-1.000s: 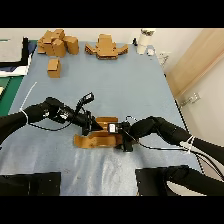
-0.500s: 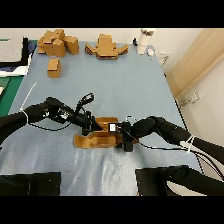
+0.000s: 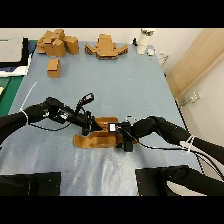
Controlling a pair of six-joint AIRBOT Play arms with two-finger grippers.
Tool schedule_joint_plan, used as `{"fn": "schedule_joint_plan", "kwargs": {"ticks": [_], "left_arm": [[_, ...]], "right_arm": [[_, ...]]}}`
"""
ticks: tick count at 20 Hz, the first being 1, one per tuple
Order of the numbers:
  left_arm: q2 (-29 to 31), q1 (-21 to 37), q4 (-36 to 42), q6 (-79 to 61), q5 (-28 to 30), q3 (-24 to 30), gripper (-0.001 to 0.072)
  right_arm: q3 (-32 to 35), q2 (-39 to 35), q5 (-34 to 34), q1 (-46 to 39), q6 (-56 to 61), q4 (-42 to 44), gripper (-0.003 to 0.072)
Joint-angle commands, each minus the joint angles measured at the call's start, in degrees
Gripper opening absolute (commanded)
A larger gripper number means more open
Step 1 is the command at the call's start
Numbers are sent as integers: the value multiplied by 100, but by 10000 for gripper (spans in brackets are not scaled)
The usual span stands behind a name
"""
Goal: Fold the box.
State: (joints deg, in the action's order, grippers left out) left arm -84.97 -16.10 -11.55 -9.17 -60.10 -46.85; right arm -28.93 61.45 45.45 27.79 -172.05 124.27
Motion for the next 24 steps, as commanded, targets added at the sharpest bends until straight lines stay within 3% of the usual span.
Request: {"fn": "schedule_joint_plan", "kwargs": {"ticks": [1, 24], "left_arm": [[-4, 0, -2, -2, 2, 2, 11], [-7, 0, 138, 0, -247, 2, 11]], "right_arm": [[-4, 2, 2, 4, 2, 4, 608], [-4, 2, 7, 7, 2, 2, 609]]}}
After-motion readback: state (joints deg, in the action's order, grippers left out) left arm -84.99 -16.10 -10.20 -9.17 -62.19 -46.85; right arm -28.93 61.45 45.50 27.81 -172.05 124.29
